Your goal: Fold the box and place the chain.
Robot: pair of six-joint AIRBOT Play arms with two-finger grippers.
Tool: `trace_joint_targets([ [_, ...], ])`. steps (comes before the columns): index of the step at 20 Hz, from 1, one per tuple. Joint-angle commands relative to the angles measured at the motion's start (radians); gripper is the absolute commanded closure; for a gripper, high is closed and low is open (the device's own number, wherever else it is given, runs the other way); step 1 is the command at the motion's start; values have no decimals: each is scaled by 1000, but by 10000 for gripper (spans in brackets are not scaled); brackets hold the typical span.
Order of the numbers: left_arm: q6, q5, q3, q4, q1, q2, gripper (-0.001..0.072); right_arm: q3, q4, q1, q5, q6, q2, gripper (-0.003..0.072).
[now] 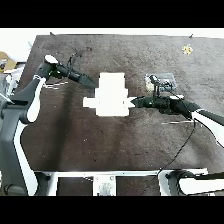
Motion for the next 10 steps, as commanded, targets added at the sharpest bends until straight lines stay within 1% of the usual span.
trace_joint_targets([
  [1,19,-42,19,-43,-18,-47,278,1,-6,2,-7,0,-1,682],
  [7,43,-39,19,-50,-93,-70,278,1,-6,3,-3,0,-1,682],
  [10,43,-36,19,-53,-113,-71,279,1,-10,3,-3,0,-1,682],
])
